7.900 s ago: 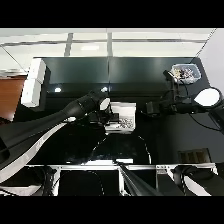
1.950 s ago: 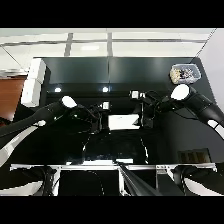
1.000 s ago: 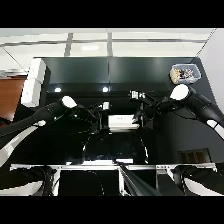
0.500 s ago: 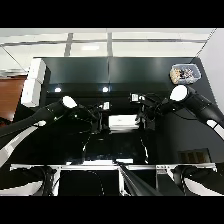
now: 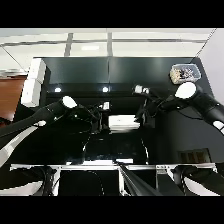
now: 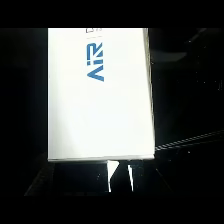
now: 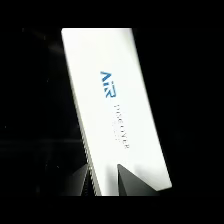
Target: Fold the box and place the chain.
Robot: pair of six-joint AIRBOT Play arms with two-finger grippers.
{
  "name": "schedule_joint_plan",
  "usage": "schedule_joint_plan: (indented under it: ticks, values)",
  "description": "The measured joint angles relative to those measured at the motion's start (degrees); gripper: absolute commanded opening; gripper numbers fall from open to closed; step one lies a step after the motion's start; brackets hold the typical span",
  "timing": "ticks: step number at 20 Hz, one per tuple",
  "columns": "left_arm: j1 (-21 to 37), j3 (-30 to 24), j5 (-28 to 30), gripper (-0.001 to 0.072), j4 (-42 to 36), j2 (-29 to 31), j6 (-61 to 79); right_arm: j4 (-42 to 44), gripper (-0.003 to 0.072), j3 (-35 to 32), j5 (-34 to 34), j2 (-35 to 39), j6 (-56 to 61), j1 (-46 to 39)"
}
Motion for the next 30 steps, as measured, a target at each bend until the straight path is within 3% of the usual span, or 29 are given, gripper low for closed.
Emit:
schedule_joint_plan:
  ticks: [1,6,10,14,30]
  values:
    - [0.0,0.0,0.0,0.0351,0.0,0.0,0.0,1.7,0.0002,-0.1,1.1,0.5,3.1,-1.7]
    - [0.0,0.0,0.0,0.0352,0.0,0.0,0.0,13.2,0.0003,-7.6,6.4,1.3,16.8,-8.6]
    - [0.0,0.0,0.0,0.0352,0.0,0.0,0.0,24.5,0.0010,-13.6,2.4,-0.6,21.4,-9.1]
    - [0.0,0.0,0.0,0.0352,0.0,0.0,0.0,29.3,0.0010,-15.4,-1.8,-3.8,23.8,-7.6]
    - [0.0,0.0,0.1,0.0352,0.0,0.0,0.1,20.8,0.0010,-16.1,-11.0,-6.9,30.6,-3.4]
